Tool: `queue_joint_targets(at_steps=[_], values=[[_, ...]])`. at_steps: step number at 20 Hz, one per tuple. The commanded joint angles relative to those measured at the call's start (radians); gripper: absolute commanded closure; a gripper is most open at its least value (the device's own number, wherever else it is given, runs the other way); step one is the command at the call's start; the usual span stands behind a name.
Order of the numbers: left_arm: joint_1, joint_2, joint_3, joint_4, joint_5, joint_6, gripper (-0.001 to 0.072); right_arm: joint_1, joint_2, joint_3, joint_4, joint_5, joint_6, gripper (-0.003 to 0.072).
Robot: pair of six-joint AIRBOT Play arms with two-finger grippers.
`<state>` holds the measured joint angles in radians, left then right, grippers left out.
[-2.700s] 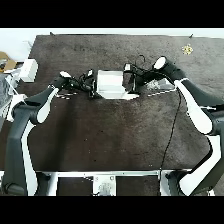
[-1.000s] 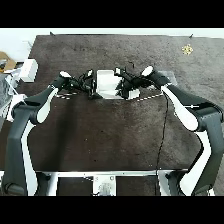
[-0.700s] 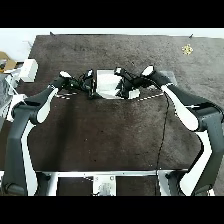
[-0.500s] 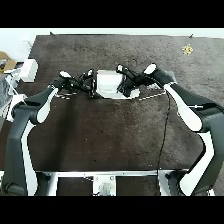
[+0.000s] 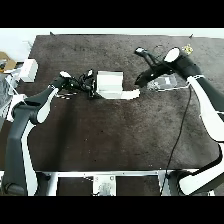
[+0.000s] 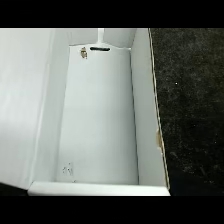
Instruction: Fold the box and place the chain.
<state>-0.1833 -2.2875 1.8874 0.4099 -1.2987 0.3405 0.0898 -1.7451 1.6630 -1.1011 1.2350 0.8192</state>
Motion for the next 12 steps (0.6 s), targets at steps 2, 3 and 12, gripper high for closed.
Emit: queue_joint_targets(at_steps=[2, 3, 12], values=[[0.0, 0.0, 0.0, 0.0, 0.0, 0.0, 0.0485, -0.121, 0.021, -0.09, 0.067, 0.066, 0.233, 0.0682], [0.0, 0.0, 0.0, 0.0, 0.0, 0.0, 0.0485, -0.145, 0.018, -0.13, 0.101, 0.04, 0.232, 0.0682], [0.0, 0.0, 0.0, 0.0, 0.0, 0.0, 0.0485, -0.187, -0.185, -0.239, 0.488, -0.108, 0.075, 0.0682]])
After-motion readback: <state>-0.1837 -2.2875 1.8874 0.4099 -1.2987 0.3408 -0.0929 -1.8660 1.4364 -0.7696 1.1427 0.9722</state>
